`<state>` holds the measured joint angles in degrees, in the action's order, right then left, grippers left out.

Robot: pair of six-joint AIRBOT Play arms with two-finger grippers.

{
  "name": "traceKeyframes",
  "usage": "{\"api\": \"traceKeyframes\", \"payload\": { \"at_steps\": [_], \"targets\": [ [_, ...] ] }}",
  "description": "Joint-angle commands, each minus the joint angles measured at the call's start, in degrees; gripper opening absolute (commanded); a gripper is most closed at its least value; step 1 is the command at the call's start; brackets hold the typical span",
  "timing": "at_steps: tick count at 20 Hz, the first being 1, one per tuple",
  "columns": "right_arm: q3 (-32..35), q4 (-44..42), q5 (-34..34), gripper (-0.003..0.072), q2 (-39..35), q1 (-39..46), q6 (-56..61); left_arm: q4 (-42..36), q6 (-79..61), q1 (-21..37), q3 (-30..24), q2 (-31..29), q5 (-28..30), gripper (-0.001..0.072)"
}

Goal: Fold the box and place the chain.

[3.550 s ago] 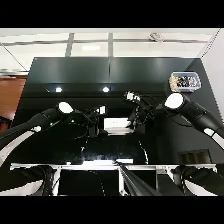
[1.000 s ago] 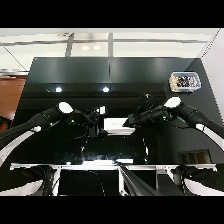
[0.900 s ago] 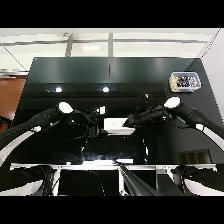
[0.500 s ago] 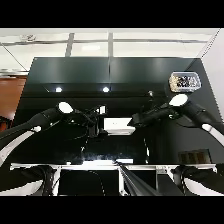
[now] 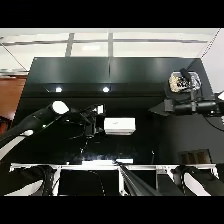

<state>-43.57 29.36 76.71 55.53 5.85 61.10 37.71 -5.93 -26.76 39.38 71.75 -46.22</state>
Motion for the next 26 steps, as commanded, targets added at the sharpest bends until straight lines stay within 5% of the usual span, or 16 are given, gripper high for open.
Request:
{"api": "traceKeyframes", "payload": {
  "at_steps": [1, 4, 12, 26],
  "targets": [
    [-0.04, 1.27, 0.85, 0.0008, -2.1, 3.78, 0.0, 2.56, 7.21, -0.02, 1.03, -6.29, -2.34, 0.0706],
    [-0.04, 1.27, -1.2, 0.0008, -2.1, 3.76, 0.46, 2.32, 12.24, -1.73, 3.37, -6.29, -2.6, 0.0703],
    [-0.04, 1.27, -2.4, 0.0009, -2.1, 3.76, 0.85, 2.08, 17.81, -7.82, 12.63, 6.32, -1.09, 0.0703],
    [-0.02, 1.36, -3.54, 0.0009, -2.1, 3.76, 0.81, 2.34, 17.99, -10.36, 14.51, 9.92, -4.92, 0.0704]
  ]
}}
